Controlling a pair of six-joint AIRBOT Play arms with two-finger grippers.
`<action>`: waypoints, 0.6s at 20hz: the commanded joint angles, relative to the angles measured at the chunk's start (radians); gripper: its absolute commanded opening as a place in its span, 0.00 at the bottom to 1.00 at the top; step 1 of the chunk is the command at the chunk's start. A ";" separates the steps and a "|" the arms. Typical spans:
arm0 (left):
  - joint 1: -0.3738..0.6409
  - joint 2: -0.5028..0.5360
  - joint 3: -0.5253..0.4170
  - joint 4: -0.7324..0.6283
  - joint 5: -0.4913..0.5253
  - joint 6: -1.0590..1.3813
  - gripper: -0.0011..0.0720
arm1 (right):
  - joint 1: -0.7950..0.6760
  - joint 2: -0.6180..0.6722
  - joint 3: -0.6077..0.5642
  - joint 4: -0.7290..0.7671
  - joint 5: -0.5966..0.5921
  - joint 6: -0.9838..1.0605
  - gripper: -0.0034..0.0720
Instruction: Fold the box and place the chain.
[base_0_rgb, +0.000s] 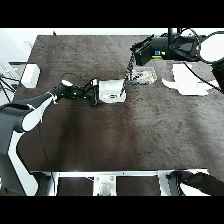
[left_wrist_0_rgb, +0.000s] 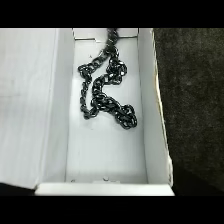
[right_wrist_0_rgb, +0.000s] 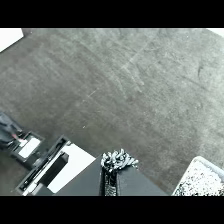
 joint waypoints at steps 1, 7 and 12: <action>0.000 0.000 0.000 0.000 0.000 0.000 0.59 | 0.056 0.015 0.001 -0.059 0.014 0.051 0.05; 0.000 0.000 0.000 0.000 0.000 0.000 0.59 | 0.189 0.011 0.000 -0.107 0.013 0.158 0.05; 0.000 0.000 0.000 0.000 0.000 0.000 0.59 | 0.238 0.008 -0.035 -0.166 0.004 0.269 0.05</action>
